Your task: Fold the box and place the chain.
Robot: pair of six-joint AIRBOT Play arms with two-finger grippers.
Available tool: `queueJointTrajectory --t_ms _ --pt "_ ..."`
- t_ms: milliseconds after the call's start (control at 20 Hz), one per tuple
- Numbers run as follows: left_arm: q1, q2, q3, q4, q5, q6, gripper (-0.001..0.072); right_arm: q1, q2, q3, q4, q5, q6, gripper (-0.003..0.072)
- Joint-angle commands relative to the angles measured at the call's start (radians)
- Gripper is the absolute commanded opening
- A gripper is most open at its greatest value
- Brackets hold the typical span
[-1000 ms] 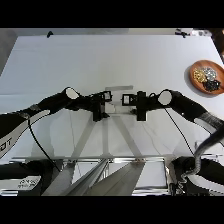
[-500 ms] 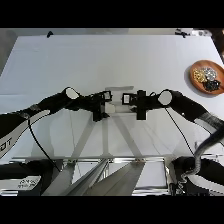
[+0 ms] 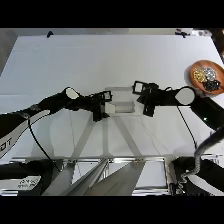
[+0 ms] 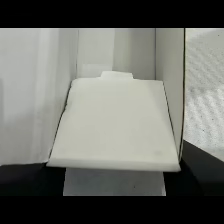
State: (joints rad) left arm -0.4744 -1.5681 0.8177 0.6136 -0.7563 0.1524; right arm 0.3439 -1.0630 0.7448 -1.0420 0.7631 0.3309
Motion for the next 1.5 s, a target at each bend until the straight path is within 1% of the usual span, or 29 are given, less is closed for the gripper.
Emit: queueJointTrajectory --t_ms 0,100,200,300,400,450,650,800,1100,1250,1450 --pt "-0.001 0.000 0.001 0.001 0.000 0.000 0.0508 -0.088 0.089 0.000 -0.021 0.125 0.343 0.0013" --pt "-0.001 0.000 0.001 0.001 0.000 0.000 0.0508 -0.151 0.092 0.000 -0.074 0.189 0.547 0.0012" --pt "-0.001 0.000 0.001 0.001 0.000 0.000 0.0508 -0.212 0.089 0.000 -0.150 0.249 0.686 0.0012" --pt "-0.001 0.000 0.001 0.001 0.000 0.000 0.0508 -0.274 0.068 0.000 -0.149 0.293 0.750 0.0012" --pt "-0.001 0.001 0.001 0.001 0.000 0.000 0.0508 -0.303 0.018 0.000 -0.146 0.309 0.788 0.0012" --pt "-0.001 0.000 0.001 0.001 0.000 0.000 0.0508 -0.303 -0.018 0.000 -0.143 0.309 0.798 0.0012" --pt "-0.001 0.001 0.001 0.001 0.000 0.000 0.0508 -0.301 -0.177 0.000 -0.050 0.285 0.781 0.0012" --pt "-0.001 0.000 0.001 0.001 0.000 0.000 0.0508 -0.273 -0.251 0.000 -0.018 0.267 0.756 0.0012" --pt "-0.001 0.000 0.001 0.001 0.000 0.000 0.0508 -0.237 -0.321 0.000 0.052 0.212 0.732 0.0012" --pt "-0.001 0.000 0.001 0.001 0.000 0.000 0.0508 -0.237 -0.323 0.000 0.056 0.188 0.722 0.0012" --pt "-0.001 0.001 0.001 0.001 0.000 0.000 0.0508 -0.237 -0.323 0.000 0.106 0.159 0.693 0.0012"
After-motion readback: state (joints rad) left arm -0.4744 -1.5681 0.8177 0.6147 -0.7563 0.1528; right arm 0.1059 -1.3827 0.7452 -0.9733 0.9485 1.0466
